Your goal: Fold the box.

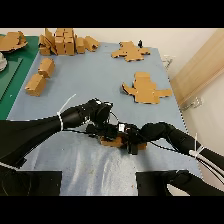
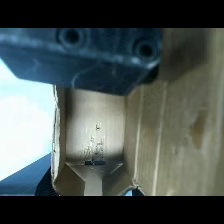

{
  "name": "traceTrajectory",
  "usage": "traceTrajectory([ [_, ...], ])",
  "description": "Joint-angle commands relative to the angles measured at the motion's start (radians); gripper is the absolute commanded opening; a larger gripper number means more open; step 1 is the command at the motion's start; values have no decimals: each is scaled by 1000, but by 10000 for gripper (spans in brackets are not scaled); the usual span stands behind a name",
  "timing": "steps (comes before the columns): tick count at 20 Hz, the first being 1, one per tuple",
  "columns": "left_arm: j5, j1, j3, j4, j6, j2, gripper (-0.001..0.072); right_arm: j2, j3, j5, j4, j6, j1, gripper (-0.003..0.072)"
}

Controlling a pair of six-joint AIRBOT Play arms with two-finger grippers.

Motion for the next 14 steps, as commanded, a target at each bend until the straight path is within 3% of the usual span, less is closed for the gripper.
traceTrajectory([
  [1,-1,-2,2,26,17,2,353,1,1,0,0,1,0,496],
  [14,-37,-23,23,73,-1,-45,346,1,1,1,0,1,0,496],
])
